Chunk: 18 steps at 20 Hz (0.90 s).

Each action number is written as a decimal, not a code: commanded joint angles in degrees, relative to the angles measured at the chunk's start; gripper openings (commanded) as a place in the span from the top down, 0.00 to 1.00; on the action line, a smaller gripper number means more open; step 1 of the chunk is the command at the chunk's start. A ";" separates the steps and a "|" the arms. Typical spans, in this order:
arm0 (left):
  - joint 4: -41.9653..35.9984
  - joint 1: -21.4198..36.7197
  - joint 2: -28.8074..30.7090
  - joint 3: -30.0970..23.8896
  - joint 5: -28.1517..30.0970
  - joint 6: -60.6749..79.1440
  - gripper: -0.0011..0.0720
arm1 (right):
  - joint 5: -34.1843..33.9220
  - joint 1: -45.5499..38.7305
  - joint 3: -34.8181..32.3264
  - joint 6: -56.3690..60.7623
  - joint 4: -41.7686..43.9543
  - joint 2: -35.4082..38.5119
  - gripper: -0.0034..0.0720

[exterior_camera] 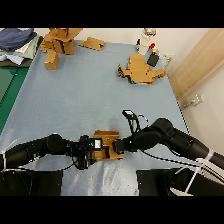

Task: Fold the box.

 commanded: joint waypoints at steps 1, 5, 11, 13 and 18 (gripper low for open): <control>0.00 0.02 -0.02 0.02 0.00 0.00 0.27 | -6.05 6.38 5.11 15.04 -9.90 -5.70 0.43; 0.00 0.02 -0.02 0.02 0.00 0.00 0.27 | -8.66 10.80 9.05 22.93 -12.74 -10.62 0.43; 0.00 0.02 0.00 0.02 0.00 0.00 0.27 | -9.75 11.43 12.31 31.89 -13.44 -17.92 0.44; 0.00 0.02 -0.02 0.02 0.00 0.00 0.27 | -9.77 11.43 12.66 33.11 -13.29 -20.22 0.52; 0.00 0.02 -0.02 0.02 0.00 0.00 0.27 | -9.27 12.31 12.68 33.73 -13.60 -22.03 0.85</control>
